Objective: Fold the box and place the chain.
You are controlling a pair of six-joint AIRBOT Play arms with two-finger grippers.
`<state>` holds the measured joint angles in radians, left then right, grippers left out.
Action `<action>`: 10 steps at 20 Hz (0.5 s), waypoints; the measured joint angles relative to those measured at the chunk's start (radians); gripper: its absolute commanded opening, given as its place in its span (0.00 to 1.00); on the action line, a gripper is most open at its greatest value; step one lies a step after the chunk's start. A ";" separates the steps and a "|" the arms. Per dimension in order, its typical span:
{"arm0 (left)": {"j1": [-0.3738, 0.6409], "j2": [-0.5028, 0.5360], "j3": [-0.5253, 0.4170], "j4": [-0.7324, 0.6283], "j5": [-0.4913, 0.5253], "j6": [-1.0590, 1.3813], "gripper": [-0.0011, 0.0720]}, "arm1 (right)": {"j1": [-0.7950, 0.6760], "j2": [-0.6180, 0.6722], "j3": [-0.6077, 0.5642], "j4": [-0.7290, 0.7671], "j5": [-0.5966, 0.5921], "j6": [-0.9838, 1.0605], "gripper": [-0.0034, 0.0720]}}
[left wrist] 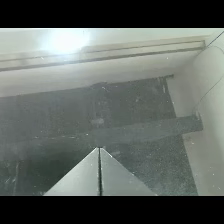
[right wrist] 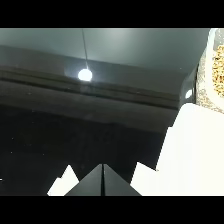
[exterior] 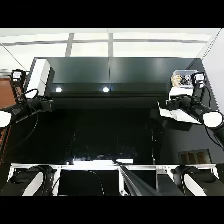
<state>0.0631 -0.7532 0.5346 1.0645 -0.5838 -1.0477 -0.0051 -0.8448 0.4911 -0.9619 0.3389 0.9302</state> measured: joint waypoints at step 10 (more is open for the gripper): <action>0.000 -0.001 0.000 -0.008 0.014 0.000 0.06 | 0.005 -0.008 0.000 0.134 -0.073 0.000 1.00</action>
<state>0.0631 -0.7540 0.5343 1.0565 -0.5697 -1.0473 -0.0002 -0.8528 0.4911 -0.8280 0.2661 0.9306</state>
